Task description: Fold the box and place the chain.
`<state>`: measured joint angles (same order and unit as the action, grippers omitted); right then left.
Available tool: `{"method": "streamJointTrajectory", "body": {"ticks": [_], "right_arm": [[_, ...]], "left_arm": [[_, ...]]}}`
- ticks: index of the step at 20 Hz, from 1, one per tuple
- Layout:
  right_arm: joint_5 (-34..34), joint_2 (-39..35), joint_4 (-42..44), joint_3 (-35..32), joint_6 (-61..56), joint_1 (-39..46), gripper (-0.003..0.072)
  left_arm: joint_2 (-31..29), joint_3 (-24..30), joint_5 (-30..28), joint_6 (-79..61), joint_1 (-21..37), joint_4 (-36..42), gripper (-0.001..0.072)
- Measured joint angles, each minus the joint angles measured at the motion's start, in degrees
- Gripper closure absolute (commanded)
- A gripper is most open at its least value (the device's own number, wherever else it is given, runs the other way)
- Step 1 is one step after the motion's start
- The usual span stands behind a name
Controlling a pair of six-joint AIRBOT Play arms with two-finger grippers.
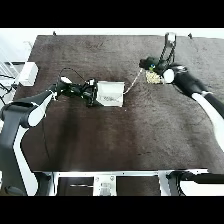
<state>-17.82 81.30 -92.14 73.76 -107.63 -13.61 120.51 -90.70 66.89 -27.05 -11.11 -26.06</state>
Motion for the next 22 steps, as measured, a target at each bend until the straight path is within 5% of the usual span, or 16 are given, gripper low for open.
{"method": "streamJointTrajectory", "body": {"ticks": [5, 11, 22], "right_arm": [[-8.6, -11.3, 0.0, 0.0, 4.7, -5.6, 0.0678], [-12.7, -13.9, 0.0, -2.4, 6.3, -13.7, 0.0678], [1.6, 1.1, 2.1, -9.8, 6.4, -19.3, 0.0676]], "left_arm": [[0.0, 0.0, 0.0, 0.0, 0.0, 0.0, 0.0354], [0.0, 0.0, 0.0, 0.0, 0.0, 0.0, 0.0354], [0.0, 0.0, 0.0, 0.0, 0.0, 0.0, 0.0354]]}}
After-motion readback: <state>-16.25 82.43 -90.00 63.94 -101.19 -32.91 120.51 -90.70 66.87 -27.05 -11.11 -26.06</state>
